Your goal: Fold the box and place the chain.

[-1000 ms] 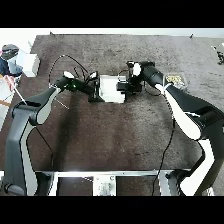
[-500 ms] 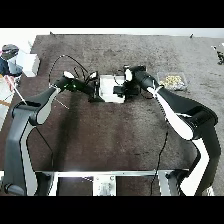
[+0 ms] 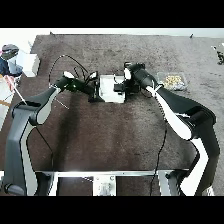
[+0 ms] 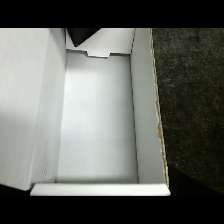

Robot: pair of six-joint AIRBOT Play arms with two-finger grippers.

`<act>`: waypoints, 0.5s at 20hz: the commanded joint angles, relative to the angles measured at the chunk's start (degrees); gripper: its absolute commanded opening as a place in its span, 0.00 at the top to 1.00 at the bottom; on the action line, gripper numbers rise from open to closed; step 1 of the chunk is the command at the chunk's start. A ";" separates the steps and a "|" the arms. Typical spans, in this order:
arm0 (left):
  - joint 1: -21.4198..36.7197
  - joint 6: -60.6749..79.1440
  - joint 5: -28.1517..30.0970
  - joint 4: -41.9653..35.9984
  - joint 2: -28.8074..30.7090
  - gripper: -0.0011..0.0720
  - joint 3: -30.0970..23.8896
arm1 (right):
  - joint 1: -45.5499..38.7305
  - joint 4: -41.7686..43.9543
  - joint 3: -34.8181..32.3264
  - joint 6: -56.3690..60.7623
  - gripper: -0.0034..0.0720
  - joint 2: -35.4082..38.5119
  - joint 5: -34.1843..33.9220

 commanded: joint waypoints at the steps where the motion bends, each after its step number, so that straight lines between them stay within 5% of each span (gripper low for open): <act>1: -0.02 0.02 0.02 -0.04 -0.04 0.42 0.00 | 0.02 -0.81 0.13 0.15 0.75 -0.50 0.76; 8: -0.02 0.02 0.02 -0.04 -0.04 0.42 0.00 | 0.09 -0.79 0.13 1.27 0.76 -1.01 0.90; 9: -0.02 0.02 0.02 -0.04 -0.04 0.42 0.00 | 0.09 -1.01 0.13 1.25 0.92 -1.01 0.66; 10: -0.02 0.02 0.02 -0.04 -0.04 0.42 0.00 | 0.13 -1.01 0.13 1.25 0.92 -1.01 0.26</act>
